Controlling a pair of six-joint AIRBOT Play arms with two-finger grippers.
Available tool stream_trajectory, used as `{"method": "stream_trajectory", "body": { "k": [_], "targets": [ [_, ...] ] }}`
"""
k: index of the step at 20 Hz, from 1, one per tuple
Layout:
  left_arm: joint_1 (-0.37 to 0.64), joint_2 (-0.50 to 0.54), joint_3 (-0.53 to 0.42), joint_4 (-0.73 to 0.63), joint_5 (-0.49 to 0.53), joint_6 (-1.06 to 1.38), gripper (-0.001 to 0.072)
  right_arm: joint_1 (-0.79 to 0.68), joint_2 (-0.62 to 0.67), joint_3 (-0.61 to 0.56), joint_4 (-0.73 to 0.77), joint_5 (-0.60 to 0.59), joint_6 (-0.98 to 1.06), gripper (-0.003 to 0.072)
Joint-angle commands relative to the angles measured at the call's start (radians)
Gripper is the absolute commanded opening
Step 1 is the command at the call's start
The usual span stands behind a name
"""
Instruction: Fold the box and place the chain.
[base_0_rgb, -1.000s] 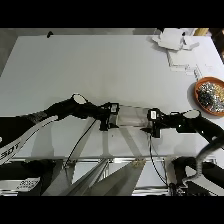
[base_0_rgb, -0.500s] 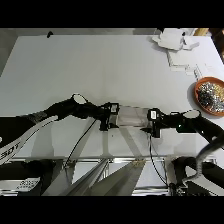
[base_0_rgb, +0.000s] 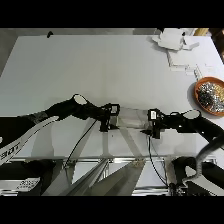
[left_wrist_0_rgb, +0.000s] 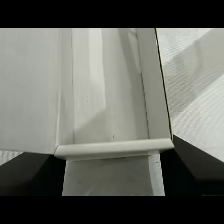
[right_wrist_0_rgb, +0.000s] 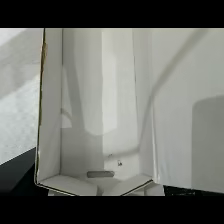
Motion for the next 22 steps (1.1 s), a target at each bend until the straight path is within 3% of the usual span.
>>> {"method": "stream_trajectory", "body": {
  "k": [1, 7, 11, 12, 14, 17, 19, 22],
  "targets": [
    [0.001, 0.000, 0.000, -0.003, 0.008, -0.002, 0.0272, 0.000, 0.052, 0.000, -0.123, -0.015, 0.142, 0.0693],
    [0.001, 0.000, 0.000, -0.004, 0.008, -0.002, 0.0272, -0.008, 0.334, 0.000, -0.487, 0.027, 0.482, 0.0685],
    [0.001, 0.000, 0.000, -0.005, 0.008, -0.002, 0.0272, -0.023, 0.505, 0.000, -0.404, 0.135, 0.511, 0.0642],
    [0.001, 0.000, 0.000, -0.005, 0.008, -0.002, 0.0272, -0.023, 0.537, 0.000, -0.354, 0.148, 0.507, 0.0581],
    [0.001, 0.000, 0.000, -0.005, 0.008, -0.002, 0.0272, -0.022, 0.555, 0.000, -0.189, 0.154, 0.500, 0.0368],
    [0.001, 0.000, 0.000, -0.005, 0.008, -0.002, 0.0272, -0.022, 0.524, 0.000, 0.097, 0.192, 0.299, 0.0024],
    [0.001, 0.000, 0.000, -0.005, 0.008, -0.002, 0.0272, -0.022, 0.449, 0.000, 0.221, 0.121, 0.251, 0.0022],
    [0.001, 0.000, 0.000, -0.005, 0.008, -0.002, 0.0272, -0.023, 0.286, 0.000, 0.313, -0.092, 0.250, 0.0022]
  ]
}}
